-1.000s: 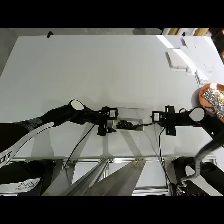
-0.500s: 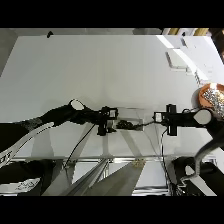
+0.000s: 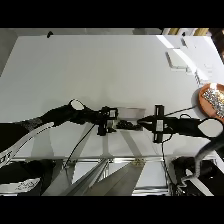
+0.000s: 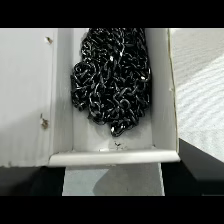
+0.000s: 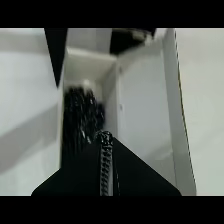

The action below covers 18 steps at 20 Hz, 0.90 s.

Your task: Fold the box and place the chain.

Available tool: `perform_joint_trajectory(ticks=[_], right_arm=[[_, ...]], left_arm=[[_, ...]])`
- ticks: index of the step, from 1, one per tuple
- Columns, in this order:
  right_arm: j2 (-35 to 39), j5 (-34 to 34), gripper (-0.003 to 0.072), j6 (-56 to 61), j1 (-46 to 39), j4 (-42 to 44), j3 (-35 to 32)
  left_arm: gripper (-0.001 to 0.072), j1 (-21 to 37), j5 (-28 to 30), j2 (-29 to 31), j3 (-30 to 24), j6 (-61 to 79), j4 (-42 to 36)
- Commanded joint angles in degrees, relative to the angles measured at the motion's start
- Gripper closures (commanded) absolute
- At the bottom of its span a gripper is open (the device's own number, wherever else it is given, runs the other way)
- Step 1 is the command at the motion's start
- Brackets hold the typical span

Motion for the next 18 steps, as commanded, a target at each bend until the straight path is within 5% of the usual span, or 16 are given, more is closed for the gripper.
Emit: perform_joint_trajectory(ticks=[1,4,7,10,14,18], right_arm=[[-3.69,-12.28,0.0666,0.07,10.29,7.91,-0.07],[-10.47,-20.20,0.0666,0.07,15.47,10.19,-0.07],[-15.23,-20.41,0.0648,0.28,16.46,10.23,-0.04],[-14.62,-19.74,0.0435,0.24,16.44,9.09,0.63],[-11.17,-9.42,0.0436,0.74,13.55,-1.46,4.70],[-8.37,5.09,0.0497,8.15,1.86,-18.56,9.35]], left_arm=[[0.0437,0.04,-0.07,-0.04,0.04,0.00,0.02],[0.0437,0.04,-0.07,-0.04,0.04,0.00,0.02],[0.0437,0.04,-0.07,-0.04,0.04,0.00,0.02],[0.0437,0.04,-0.07,-0.04,0.04,0.00,0.02],[0.0437,0.04,-0.04,-0.04,0.04,0.00,0.02],[0.0437,0.04,-0.07,-0.04,0.04,0.00,0.02]])
